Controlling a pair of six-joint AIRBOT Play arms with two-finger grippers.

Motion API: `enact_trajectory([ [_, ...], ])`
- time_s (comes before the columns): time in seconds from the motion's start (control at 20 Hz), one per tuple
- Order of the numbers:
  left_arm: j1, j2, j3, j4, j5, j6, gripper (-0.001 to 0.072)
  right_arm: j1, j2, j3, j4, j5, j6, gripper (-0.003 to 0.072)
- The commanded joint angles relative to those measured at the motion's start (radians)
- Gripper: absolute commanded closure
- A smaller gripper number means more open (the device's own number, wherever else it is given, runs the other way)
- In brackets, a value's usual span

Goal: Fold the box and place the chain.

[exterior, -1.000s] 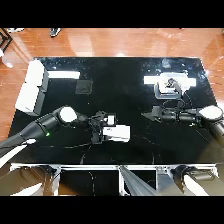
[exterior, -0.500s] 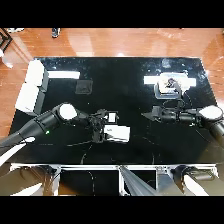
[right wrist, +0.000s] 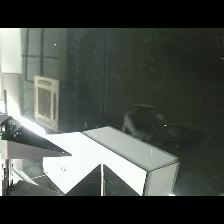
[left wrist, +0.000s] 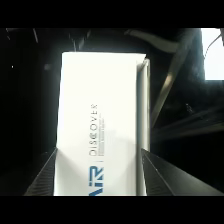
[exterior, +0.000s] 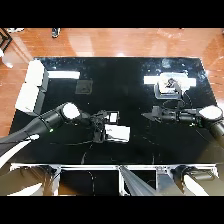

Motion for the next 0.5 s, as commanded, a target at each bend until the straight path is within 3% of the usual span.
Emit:
enact_trajectory([
  [0.0,0.0,-0.027,0.001,0.001,0.001,-0.008,0.0095,0.0,0.0,0.001,-0.002,-0.004,0.0,0.0667],
  [0.25,0.0,-0.04,0.002,0.002,0.021,-0.007,0.0098,0.0,0.0,0.001,-0.008,-0.006,0.0,0.0668],
  [0.3,0.0,-0.04,0.002,0.005,0.021,-0.008,0.0155,0.0,0.0,0.001,-0.012,-0.006,0.0,0.0668],
  [0.35,0.0,-0.039,0.003,0.021,0.015,-0.011,0.0295,0.0,0.0,0.001,-0.013,-0.006,0.0,0.0668],
  [0.45,0.0,-0.033,0.013,0.082,-0.037,-0.035,0.0645,0.0,0.0,0.001,-0.013,-0.005,0.0,0.0667],
])
